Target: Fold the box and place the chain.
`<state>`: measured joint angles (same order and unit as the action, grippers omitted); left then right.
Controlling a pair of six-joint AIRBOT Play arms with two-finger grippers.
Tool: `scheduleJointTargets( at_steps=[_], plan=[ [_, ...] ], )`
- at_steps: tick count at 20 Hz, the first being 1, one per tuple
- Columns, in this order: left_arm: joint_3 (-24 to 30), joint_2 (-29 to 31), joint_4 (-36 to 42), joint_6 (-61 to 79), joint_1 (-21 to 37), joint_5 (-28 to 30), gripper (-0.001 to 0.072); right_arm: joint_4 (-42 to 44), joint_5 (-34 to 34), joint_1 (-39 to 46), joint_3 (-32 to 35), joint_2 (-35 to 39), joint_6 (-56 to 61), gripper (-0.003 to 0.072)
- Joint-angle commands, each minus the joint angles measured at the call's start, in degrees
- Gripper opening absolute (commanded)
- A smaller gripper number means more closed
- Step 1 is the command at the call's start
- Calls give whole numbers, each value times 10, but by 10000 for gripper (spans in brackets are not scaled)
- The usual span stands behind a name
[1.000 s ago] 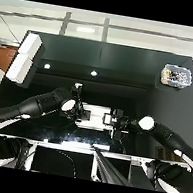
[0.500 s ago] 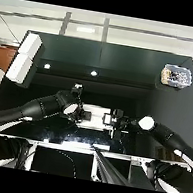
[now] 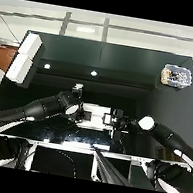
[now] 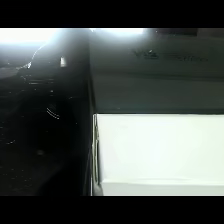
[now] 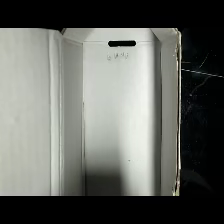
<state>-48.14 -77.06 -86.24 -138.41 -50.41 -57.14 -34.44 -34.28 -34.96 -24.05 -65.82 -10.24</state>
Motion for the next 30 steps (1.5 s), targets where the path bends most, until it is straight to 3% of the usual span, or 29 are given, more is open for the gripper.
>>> scheduleJointTargets(
  at_steps=[1, 7, 11, 13, 18, 19, 21, 23, 25, 30],
  plan=[
    [0, -1, 2, 0, 0, -3, 27, 0, 0, 0, 0, 0, 0, 461],
    [0, -1, 9, 3, 0, -3, 38, 0, 0, 0, 0, 0, 0, 461],
    [-10, -1, 7, 4, 1, -31, 455, 0, 0, 0, 0, 0, 0, 461],
    [-21, -1, -12, 3, 1, -51, 494, 0, 0, 0, 0, 0, 0, 461],
    [-24, -1, -18, -1, 1, -44, 486, 0, 0, 0, 0, 0, 0, 461],
    [-24, -1, -18, -1, 1, -43, 452, 0, 0, 0, 0, 0, 0, 461],
    [-24, -2, -18, 0, 1, -39, 214, 0, 0, 0, 0, 0, 0, 461],
    [-24, -2, -16, -1, 1, -24, 177, 0, 0, 0, 0, 0, 0, 461],
    [-24, -2, -13, 0, 0, -11, 30, 0, 0, 0, 0, 0, 0, 461],
    [-24, -2, -13, 0, 0, -20, 29, 0, 0, 0, 0, 0, 0, 467]
  ],
)
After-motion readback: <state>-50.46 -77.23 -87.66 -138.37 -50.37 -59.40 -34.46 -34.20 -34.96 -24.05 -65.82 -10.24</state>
